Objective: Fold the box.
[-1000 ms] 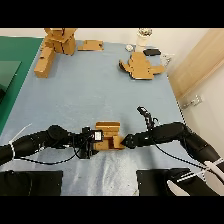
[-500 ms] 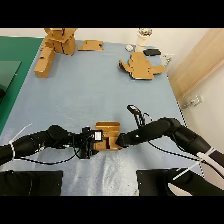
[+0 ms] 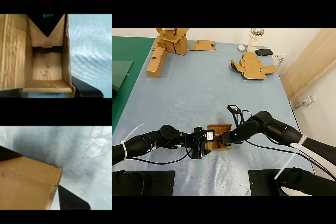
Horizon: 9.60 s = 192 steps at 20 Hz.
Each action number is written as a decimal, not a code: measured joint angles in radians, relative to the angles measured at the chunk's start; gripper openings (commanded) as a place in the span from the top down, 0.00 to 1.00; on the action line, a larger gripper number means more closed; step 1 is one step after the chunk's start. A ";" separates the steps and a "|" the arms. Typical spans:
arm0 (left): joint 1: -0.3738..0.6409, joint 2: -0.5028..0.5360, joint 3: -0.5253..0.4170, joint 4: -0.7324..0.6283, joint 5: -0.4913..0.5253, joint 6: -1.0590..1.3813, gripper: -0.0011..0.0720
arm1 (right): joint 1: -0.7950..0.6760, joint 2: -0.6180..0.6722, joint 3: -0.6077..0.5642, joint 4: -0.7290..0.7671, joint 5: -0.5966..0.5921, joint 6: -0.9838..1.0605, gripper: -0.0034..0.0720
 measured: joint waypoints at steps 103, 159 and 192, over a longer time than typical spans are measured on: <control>-0.002 0.003 0.002 0.209 0.021 -0.267 0.25 | 0.150 0.031 0.210 -0.369 -0.345 0.612 0.95; -0.002 0.003 0.002 0.209 0.021 -0.267 0.25 | 0.235 0.334 -0.284 -0.116 0.399 -1.265 0.26; -0.001 0.003 0.001 0.209 0.021 -0.267 0.25 | 0.550 0.367 -0.333 -0.969 0.385 -0.516 0.51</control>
